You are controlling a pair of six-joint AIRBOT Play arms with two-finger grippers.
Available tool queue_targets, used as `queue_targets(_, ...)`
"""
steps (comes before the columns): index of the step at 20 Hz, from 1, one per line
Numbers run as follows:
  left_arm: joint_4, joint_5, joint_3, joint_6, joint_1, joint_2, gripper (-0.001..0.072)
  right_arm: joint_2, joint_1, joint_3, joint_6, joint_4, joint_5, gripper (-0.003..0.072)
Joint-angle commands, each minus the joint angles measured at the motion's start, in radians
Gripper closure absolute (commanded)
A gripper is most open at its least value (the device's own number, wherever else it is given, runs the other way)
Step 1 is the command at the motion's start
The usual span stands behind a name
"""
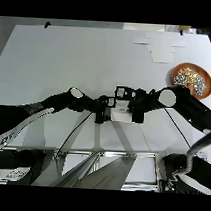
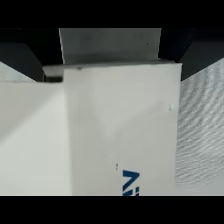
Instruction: Fold the box and place the chain.
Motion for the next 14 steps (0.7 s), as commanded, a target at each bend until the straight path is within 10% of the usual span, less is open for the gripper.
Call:
queue_targets(1,0.000,0.002,0.000,-0.001,0.000,0.001,0.0540,0.001,0.001,0.000,0.000,0.010,0.021,0.0524)
queue_targets(7,0.000,-0.005,0.000,-0.001,0.000,0.001,0.0540,0.051,0.001,0.000,-0.097,0.131,0.100,0.0338)
queue_targets(14,0.000,-0.005,0.000,-0.001,0.000,0.001,0.0540,0.019,0.001,0.000,-0.067,0.038,0.029,0.0347)
